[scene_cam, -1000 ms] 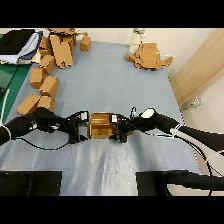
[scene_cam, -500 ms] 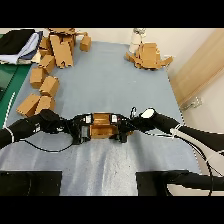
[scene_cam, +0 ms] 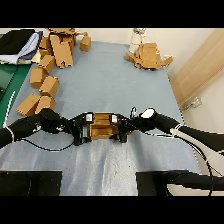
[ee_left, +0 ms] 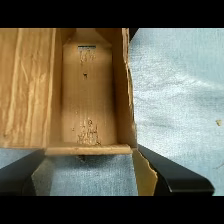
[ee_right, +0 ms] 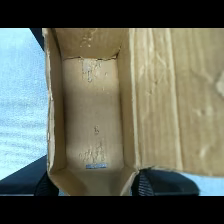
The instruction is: Fold the box.
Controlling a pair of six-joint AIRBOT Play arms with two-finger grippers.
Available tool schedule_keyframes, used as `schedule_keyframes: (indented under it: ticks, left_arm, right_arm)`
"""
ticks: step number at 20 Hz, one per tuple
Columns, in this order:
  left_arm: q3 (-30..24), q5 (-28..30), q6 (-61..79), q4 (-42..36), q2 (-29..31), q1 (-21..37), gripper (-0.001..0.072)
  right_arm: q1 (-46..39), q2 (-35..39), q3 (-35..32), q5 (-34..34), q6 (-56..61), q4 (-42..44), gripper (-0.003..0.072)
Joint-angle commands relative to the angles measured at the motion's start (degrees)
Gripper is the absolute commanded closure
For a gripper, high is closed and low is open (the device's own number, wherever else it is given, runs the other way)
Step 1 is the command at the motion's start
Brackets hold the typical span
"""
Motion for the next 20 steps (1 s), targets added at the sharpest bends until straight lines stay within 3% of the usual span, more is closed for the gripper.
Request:
schedule_keyframes:
  ticks: [1, 20]
  left_arm:
    - [0.1, 1.3, -0.2, -0.2, -0.1, 0.0, 0.0018]
    - [0.2, 1.7, -0.1, -4.0, -1.0, -0.4, 0.0018]
  right_arm:
    - [0.0, 0.0, 0.0, 0.0, 0.0, 0.0, 0.0156]
    - [0.0, 0.0, 0.0, -0.9, 0.0, 0.0, 0.0156]
